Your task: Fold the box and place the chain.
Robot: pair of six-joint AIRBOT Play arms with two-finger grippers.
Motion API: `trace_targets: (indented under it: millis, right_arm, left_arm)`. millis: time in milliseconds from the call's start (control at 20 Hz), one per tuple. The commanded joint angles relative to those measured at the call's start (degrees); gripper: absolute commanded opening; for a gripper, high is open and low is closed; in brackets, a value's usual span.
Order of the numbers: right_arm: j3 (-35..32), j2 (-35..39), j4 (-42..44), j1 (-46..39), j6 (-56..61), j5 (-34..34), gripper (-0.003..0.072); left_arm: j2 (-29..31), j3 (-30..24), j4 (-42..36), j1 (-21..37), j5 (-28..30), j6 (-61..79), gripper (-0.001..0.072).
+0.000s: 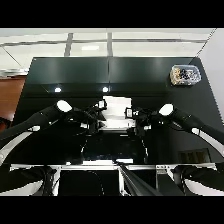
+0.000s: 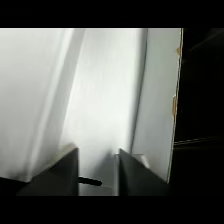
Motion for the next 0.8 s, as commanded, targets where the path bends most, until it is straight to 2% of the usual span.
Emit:
trace_targets:
  millis: [0, 100, 250, 400, 500, 550, 650, 750]
  right_arm:
    - [-0.04, -0.04, 0.04, 0.04, 0.02, 0.00, 0.0194]
    - [-0.04, -0.04, 0.04, 0.04, 0.02, 0.00, 0.0194]
    - [-0.04, -0.04, 0.04, 0.04, 0.02, 0.00, 0.0194]
    - [-0.04, -0.04, 0.04, 0.04, 0.02, 0.00, 0.0194]
    - [-0.04, -0.04, 0.04, 0.04, 0.02, 0.00, 0.0194]
    - [-0.04, -0.04, 0.04, 0.04, 0.02, 0.00, 0.0194]
    - [-0.04, -0.04, 0.04, 0.04, 0.02, 0.00, 0.0194]
    - [-0.04, -0.04, 0.02, 0.04, 0.02, 0.00, 0.0194]
  left_arm:
    - [1.29, 2.43, 9.79, 1.14, -3.52, -9.11, 0.0025]
    - [3.87, 4.74, 18.14, 3.37, -6.95, -22.82, 0.0024]
    - [10.95, 5.62, 30.67, 10.16, -6.71, -41.86, 0.0023]
    - [13.86, 4.46, 34.25, 21.84, -10.29, -69.61, 0.0024]
    - [12.98, 1.60, 30.67, 30.08, -16.28, -81.79, 0.0025]
    - [12.33, -0.70, 25.92, 33.46, -18.38, -81.88, 0.0025]
    - [10.19, -5.51, 14.32, 38.58, -20.94, -75.95, 0.0025]
    - [6.82, -8.22, 5.40, 39.69, -21.22, -69.75, 0.0024]
